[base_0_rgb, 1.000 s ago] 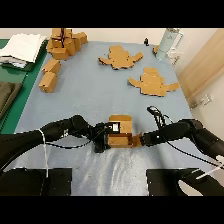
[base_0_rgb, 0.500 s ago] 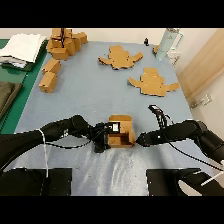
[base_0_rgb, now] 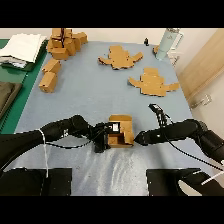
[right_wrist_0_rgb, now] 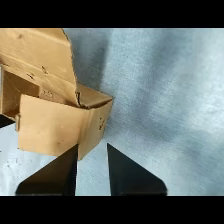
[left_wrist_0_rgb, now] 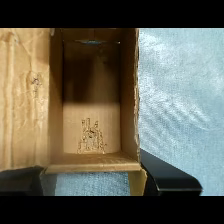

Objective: Fold the box.

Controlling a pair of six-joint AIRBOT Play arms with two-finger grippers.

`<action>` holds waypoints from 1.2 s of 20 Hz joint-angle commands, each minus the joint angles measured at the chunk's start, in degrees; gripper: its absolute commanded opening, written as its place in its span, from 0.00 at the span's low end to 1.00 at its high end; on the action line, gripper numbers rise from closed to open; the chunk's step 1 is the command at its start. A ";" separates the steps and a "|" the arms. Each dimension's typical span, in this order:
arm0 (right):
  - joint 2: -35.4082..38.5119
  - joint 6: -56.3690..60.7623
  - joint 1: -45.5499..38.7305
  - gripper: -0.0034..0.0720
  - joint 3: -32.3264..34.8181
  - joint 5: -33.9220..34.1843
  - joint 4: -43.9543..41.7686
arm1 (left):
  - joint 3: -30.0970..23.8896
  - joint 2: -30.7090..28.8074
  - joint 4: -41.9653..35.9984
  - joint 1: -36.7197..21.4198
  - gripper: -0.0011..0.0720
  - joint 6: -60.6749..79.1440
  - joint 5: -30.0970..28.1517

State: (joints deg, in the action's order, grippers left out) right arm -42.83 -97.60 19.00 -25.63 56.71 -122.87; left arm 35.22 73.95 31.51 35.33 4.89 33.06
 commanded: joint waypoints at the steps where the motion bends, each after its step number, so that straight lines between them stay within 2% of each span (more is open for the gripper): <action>1: -0.02 0.02 0.04 0.44 -0.26 -0.72 -0.31 | -0.02 -0.02 0.00 0.00 0.67 0.00 0.00; 2: -0.02 0.02 0.04 0.48 -0.24 -0.72 -0.24 | -0.02 -0.02 0.00 0.00 0.67 0.02 0.00; 3: -0.07 0.02 0.04 0.67 -0.24 -0.83 -0.20 | -0.02 -0.02 0.00 0.00 0.67 0.00 0.00; 4: -0.20 0.02 0.04 0.70 -0.24 -0.98 -0.22 | -0.02 -0.02 0.00 0.00 0.67 0.00 0.00; 8: -4.15 0.61 0.50 0.69 -0.39 -3.17 -0.20 | -0.02 -0.02 0.02 0.00 0.67 0.02 0.00; 11: -8.48 6.36 5.70 0.69 -3.30 -4.22 2.82 | -0.02 -0.02 0.02 0.00 0.67 0.00 0.00; 13: -10.73 16.33 10.64 0.67 -6.67 -5.57 10.25 | -0.02 -0.02 0.02 0.00 0.67 0.02 0.00; 16: -13.42 31.56 18.18 0.66 -11.10 -3.54 21.59 | -0.02 -0.02 0.02 0.00 0.67 0.02 0.00; 17: -14.32 36.30 20.50 0.62 -12.44 -2.56 24.28 | -0.02 -0.02 0.02 0.00 0.67 0.02 0.00; 21: -19.61 55.15 28.55 0.62 -17.49 4.04 34.71 | -0.02 -0.02 0.00 0.00 0.67 0.02 0.00; 24: -24.52 64.54 32.39 0.62 -20.85 7.52 38.66 | -0.02 -0.02 0.02 0.00 0.67 0.00 0.00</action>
State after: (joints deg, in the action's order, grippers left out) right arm -63.31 -46.15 47.18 -43.24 59.99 -90.96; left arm 35.22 73.97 31.51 35.33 4.89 33.06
